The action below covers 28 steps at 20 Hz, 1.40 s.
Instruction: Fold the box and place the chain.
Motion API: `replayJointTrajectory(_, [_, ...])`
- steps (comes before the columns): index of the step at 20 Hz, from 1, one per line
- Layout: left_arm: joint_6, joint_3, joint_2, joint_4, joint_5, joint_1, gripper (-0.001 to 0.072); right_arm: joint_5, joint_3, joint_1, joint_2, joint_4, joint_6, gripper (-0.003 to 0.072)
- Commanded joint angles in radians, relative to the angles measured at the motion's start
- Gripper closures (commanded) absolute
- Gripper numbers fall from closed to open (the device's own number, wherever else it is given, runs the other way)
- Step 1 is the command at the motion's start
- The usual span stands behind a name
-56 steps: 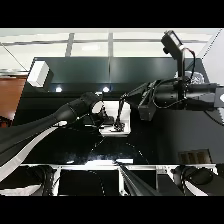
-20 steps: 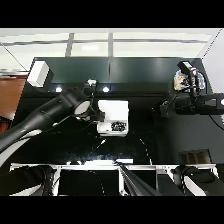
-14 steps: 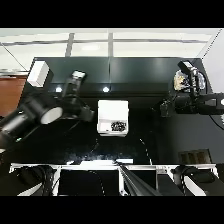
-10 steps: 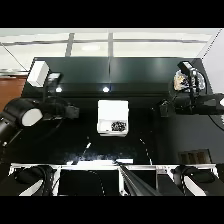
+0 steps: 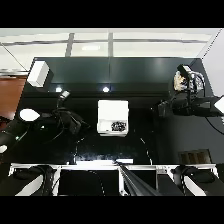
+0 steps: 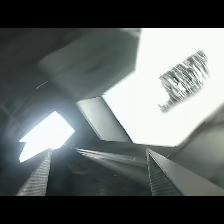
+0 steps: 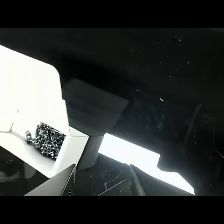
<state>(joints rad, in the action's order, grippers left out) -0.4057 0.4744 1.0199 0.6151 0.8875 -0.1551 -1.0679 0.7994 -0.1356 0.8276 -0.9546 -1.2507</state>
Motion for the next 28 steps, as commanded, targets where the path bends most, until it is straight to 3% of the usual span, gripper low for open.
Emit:
replayJointTrajectory(1, [0.627,0.033,0.07,-0.056,0.051,-0.035,-0.0005,0.011,-0.003,0.0,0.0,0.0,-0.015,0.0276])
replayJointTrajectory(4, [0.626,0.156,0.188,0.146,0.056,-0.107,-0.0006,0.027,-0.003,0.0,0.0,0.0,-0.042,0.0276])
replayJointTrajectory(8, [0.631,0.272,0.343,0.109,0.118,-0.171,-0.0006,0.034,-0.003,0.0,0.0,0.0,-0.042,0.0276])
replayJointTrajectory(15, [0.631,0.266,0.385,0.108,0.135,-0.193,-0.0005,0.041,-0.003,0.0,0.0,0.0,-0.042,0.0276])
replayJointTrajectory(23, [0.631,0.267,0.386,0.008,0.11,-0.193,0.0008,0.053,-0.003,0.0,0.0,0.0,-0.041,0.0276])
replayJointTrajectory(24, [0.631,0.267,0.386,0.008,0.11,-0.193,0.0062,0.059,-0.004,0.0,0.0,0.0,-0.041,0.0276])
replayJointTrajectory(25, [0.632,0.267,0.386,0.008,0.113,-0.193,0.021,0.065,-0.004,0.0,0.001,-0.001,-0.041,0.0276])
replayJointTrajectory(26, [0.647,0.267,0.386,0.008,0.116,-0.193,0.0307,0.078,-0.005,0.0,0.003,0.0,-0.042,0.0276])
replayJointTrajectory(27, [0.667,0.267,0.386,0.008,0.116,-0.193,0.0367,0.108,-0.012,-0.003,0.005,0.0,-0.051,0.0277])
replayJointTrajectory(28, [0.674,0.267,0.386,0.008,0.114,-0.193,0.0367,0.151,-0.022,-0.01,0.01,0.001,-0.076,0.0276])
